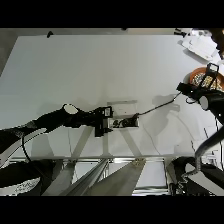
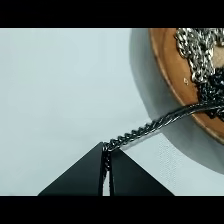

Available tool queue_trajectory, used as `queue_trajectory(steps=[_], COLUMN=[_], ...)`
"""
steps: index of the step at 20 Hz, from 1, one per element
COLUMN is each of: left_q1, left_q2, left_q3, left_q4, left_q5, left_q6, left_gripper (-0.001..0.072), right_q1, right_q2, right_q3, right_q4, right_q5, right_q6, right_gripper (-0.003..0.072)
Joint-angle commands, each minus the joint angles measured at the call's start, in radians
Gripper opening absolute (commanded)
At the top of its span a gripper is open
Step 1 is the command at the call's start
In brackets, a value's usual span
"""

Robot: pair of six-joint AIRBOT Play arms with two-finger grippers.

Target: Fold the box and place the chain.

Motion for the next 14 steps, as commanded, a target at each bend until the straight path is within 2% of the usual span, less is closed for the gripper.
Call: queue_trajectory(steps=[1,4,8,11,14], left_q1=[0.001,0.001,0.001,0.001,0.001], left_q2=[0.000,0.000,0.000,0.000,0.000], left_q3=[0.000,0.000,0.000,0.000,0.000], left_q4=[0.000,0.000,0.000,0.000,0.000], left_q5=[0.000,0.000,0.000,0.000,0.000], left_q6=[0.000,0.000,0.000,0.000,0.000], left_gripper=[0.0012,0.0012,0.0012,0.0012,0.0012], right_q1=[0.069,0.129,0.221,0.302,0.396], right_q2=[0.215,0.396,0.576,0.644,0.649], right_q3=[0.000,0.000,0.000,0.000,0.000], right_q4=[0.004,0.011,0.069,0.118,0.170], right_q5=[0.236,0.363,0.476,0.534,0.574], right_q6=[-0.122,-0.150,-0.151,-0.151,-0.151], right_gripper=[0.0009,0.0009,0.0009,0.0009,0.0009])
